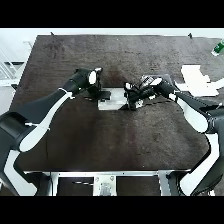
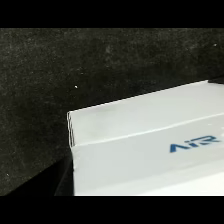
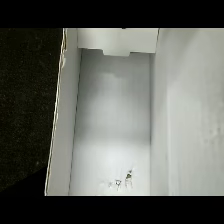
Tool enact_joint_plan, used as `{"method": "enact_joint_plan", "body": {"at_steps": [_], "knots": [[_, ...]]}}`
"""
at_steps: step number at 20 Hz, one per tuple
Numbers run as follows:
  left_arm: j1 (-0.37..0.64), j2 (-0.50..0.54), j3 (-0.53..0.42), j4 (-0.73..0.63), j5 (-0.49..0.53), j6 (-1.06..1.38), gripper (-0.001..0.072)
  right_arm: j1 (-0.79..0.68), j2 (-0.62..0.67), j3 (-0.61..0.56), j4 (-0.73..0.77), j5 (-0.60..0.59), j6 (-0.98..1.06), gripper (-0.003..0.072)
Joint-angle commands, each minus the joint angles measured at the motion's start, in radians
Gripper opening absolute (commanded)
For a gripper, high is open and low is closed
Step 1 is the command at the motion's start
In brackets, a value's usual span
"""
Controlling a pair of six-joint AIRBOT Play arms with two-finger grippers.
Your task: Fold the box and place the chain.
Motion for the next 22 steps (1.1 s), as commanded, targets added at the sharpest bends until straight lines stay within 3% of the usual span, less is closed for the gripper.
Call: {"method": "enact_joint_plan", "body": {"at_steps": [1, 9, 22], "knots": [[-0.008, -0.01, 0.005, 0.073, 0.0, -0.053, 0.0374, 0.001, 0.0, 0.0, 0.0, 0.001, 0.0, 0.0573], [-0.008, -0.014, 0.01, 0.099, -0.012, -0.146, 0.0374, 0.001, 0.0, 0.0, 0.0, 0.001, 0.0, 0.0573], [-0.008, -0.026, 0.044, 0.122, -0.111, -0.233, 0.0363, 0.001, 0.0, 0.0, 0.0, 0.0, 0.0, 0.0573]]}}
